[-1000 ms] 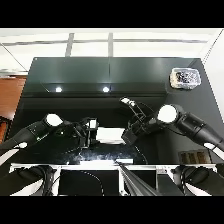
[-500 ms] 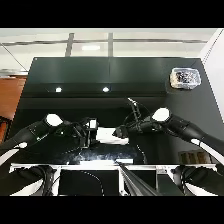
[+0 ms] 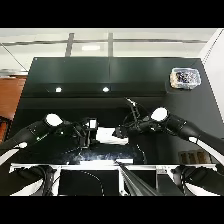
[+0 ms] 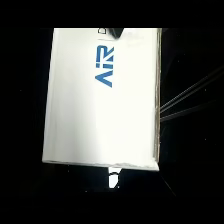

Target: Fold the box and place the chain.

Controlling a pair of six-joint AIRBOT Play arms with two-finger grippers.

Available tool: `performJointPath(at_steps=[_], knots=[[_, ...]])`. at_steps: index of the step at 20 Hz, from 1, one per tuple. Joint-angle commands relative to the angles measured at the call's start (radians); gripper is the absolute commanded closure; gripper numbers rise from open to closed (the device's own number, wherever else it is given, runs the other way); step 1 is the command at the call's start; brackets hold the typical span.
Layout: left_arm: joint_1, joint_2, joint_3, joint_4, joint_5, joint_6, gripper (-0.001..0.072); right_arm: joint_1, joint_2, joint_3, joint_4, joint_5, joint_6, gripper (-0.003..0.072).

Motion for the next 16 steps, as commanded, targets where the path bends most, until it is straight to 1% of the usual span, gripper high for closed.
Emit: performJointPath(at_steps=[1,4,5,6,7,8,9,12,14,16], knots=[[0.000,0.000,0.001,-0.001,-0.002,-0.005,0.0357,-0.038,0.056,0.038,-0.013,0.093,-0.029,0.0647],[0.002,0.000,0.001,-0.001,0.000,-0.005,0.0357,-0.135,0.175,0.067,-0.066,0.129,-0.008,0.0647],[0.002,0.000,0.001,-0.001,0.000,-0.005,0.0324,-0.174,0.214,0.067,-0.066,0.129,-0.006,0.0647],[0.002,0.001,0.001,0.000,0.000,-0.004,0.0209,-0.217,0.252,0.067,-0.065,0.129,-0.005,0.0647],[0.002,0.005,0.001,0.001,0.000,-0.004,0.0070,-0.255,0.283,0.067,-0.065,0.134,0.004,0.0647],[0.003,0.016,0.001,0.002,0.001,-0.028,-0.0007,-0.296,0.312,0.067,-0.065,0.145,0.009,0.0647],[0.005,0.038,0.001,0.016,0.003,-0.060,-0.0008,-0.332,0.337,0.067,-0.065,0.160,0.013,0.0647],[0.047,0.136,0.001,0.131,-0.007,-0.217,-0.0009,-0.429,0.385,0.067,-0.067,0.215,0.012,0.0647],[0.074,0.225,0.001,0.175,-0.068,-0.268,-0.0009,-0.474,0.397,0.066,-0.088,0.231,0.012,0.0647],[0.077,0.311,0.002,0.180,-0.120,-0.296,-0.0009,-0.487,0.397,0.066,-0.114,0.232,0.012,0.0647]])
